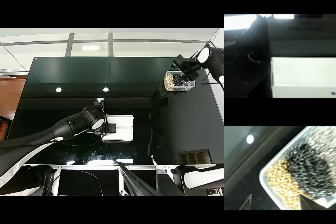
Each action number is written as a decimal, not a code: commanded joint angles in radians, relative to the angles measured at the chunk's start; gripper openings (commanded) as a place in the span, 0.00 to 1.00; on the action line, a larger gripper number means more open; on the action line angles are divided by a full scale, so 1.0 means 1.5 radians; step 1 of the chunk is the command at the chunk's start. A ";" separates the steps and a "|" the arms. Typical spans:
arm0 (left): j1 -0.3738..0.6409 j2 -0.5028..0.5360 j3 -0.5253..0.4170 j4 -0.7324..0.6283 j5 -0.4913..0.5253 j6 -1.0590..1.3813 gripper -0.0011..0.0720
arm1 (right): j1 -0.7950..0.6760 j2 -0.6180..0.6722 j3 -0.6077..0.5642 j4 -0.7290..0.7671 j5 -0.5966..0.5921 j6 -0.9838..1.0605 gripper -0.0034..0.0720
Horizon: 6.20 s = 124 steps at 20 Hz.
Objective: Fold the box and place the chain.
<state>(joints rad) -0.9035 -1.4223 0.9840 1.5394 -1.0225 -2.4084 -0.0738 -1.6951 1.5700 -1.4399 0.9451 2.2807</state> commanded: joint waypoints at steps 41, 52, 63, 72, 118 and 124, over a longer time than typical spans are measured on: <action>0.000 0.000 0.001 -0.003 -0.001 -0.001 0.05 | -0.035 0.240 0.087 0.167 0.143 -0.455 0.06; 0.000 0.000 0.001 -0.003 -0.001 -0.001 0.05 | -0.027 0.387 0.155 0.316 0.302 -0.585 0.06; 0.000 0.000 0.001 -0.002 0.000 -0.001 0.05 | 0.111 0.544 -0.107 0.426 0.405 -0.691 0.06; 0.000 0.000 0.001 -0.002 0.000 -0.001 0.05 | 0.219 0.543 -0.323 0.554 0.310 -0.717 0.06; 0.000 0.000 0.001 -0.003 -0.002 -0.001 0.05 | -0.002 0.169 -0.389 0.279 -0.226 -0.449 1.00; 0.000 0.000 0.001 -0.003 -0.002 -0.001 0.05 | 0.001 0.080 -0.319 0.279 -0.224 -0.407 1.00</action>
<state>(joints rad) -0.9035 -1.4223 0.9840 1.5356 -1.0252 -2.4092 -0.0734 -1.5158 1.0477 -1.0267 0.6113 1.6390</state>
